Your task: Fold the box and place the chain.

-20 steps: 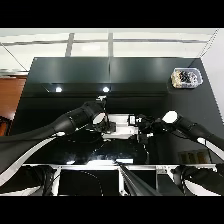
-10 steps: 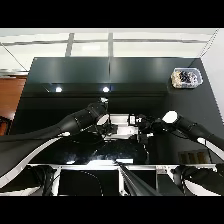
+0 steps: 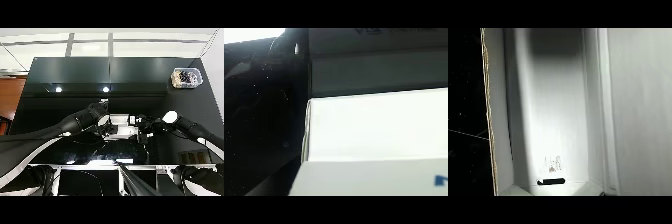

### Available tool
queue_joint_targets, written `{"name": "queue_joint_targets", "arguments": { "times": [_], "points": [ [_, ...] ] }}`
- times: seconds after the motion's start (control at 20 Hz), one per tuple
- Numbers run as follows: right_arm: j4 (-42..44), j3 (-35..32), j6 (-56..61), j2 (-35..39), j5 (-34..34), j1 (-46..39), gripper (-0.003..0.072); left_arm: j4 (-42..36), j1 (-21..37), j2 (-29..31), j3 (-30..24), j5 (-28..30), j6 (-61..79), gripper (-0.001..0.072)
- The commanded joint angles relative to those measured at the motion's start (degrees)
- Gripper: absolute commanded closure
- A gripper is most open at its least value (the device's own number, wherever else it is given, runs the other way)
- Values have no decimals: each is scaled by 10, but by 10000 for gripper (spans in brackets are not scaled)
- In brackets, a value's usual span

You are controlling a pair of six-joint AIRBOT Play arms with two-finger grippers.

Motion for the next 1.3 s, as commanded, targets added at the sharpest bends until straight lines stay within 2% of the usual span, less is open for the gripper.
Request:
{"name": "queue_joint_targets", "arguments": {
  "times": [0.0, 0.1, 0.2, 0.4, 0.45, 0.5, 0.55, 0.85, 0.9, 0.95, 1.05, 1.1, 1.25],
  "points": [
    [0, 0, 0, 0, 0, 0, 260, 2, 3, 0, 1, 4, -1, 509],
    [0, 0, 0, 0, 0, 0, 259, 0, 8, 0, 1, 4, -1, 509],
    [0, 0, 0, 0, 0, 0, 259, 0, 9, 0, 1, 3, -1, 680],
    [0, 0, 0, 0, 0, 0, 259, 0, 9, -1, 1, 3, -1, 673],
    [0, 0, 0, 0, 0, 0, 260, 0, 9, -1, 1, 3, -1, 571],
    [0, 0, 0, 0, 0, 0, 259, 0, 9, -1, 1, 3, -1, 359],
    [0, 0, 1, 0, 0, 0, 260, 0, 9, -1, 1, 0, -1, 299],
    [0, 0, 2, 0, 0, 0, 259, 3, 9, -1, 1, 3, -1, 306],
    [0, 0, 2, 0, 0, 0, 260, 4, 9, -1, 1, 3, -1, 322],
    [0, 0, 2, 0, 0, 0, 259, 4, 9, -1, 1, 3, -1, 422],
    [0, 0, 2, 0, 0, 0, 260, 4, 9, -1, 1, 11, -1, 561],
    [0, 0, 2, 0, 0, 0, 259, 4, 9, -1, 1, 16, -1, 659],
    [0, 0, 11, 0, 0, 0, 254, 4, 9, -1, 1, 18, -1, 680]
  ]
}}
